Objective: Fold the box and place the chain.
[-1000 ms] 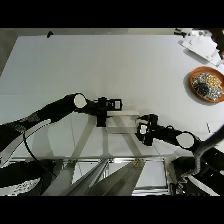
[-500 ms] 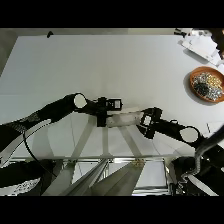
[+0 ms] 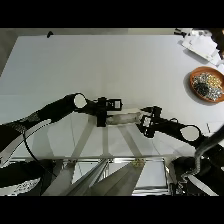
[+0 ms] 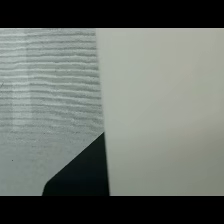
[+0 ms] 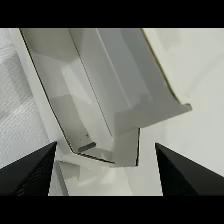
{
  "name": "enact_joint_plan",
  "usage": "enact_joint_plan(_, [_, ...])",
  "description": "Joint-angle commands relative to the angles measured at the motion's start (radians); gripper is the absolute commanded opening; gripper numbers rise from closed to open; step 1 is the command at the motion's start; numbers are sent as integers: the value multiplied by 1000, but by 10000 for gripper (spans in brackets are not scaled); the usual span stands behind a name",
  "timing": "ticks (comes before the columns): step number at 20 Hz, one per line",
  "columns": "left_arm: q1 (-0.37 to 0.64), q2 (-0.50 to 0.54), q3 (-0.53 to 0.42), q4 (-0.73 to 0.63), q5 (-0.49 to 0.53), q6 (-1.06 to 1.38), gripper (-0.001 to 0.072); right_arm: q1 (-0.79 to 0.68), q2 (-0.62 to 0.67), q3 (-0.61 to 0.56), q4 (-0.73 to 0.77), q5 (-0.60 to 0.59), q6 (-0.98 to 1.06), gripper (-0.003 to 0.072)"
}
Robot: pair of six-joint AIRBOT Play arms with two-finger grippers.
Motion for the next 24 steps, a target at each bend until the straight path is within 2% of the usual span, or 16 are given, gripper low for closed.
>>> enact_joint_plan(1, [-1,1,1,0,0,0,12,0,-18,0,90,13,-158,657])
enact_joint_plan(4, [-1,1,1,0,0,0,12,-61,-50,0,193,66,-310,657])
enact_joint_plan(7, [-1,1,1,0,0,0,12,-169,-80,18,203,214,-371,651])
enact_joint_plan(9, [-1,1,1,0,-1,0,12,-186,-114,42,239,270,-427,651])
enact_joint_plan(14, [-1,1,1,0,-1,0,12,-186,-216,79,248,328,-460,648])
enact_joint_plan(20, [-1,1,1,0,0,0,12,-186,-304,80,244,333,-460,648])
enact_joint_plan(24, [-1,1,0,0,0,0,12,-198,-319,80,244,388,-459,638])
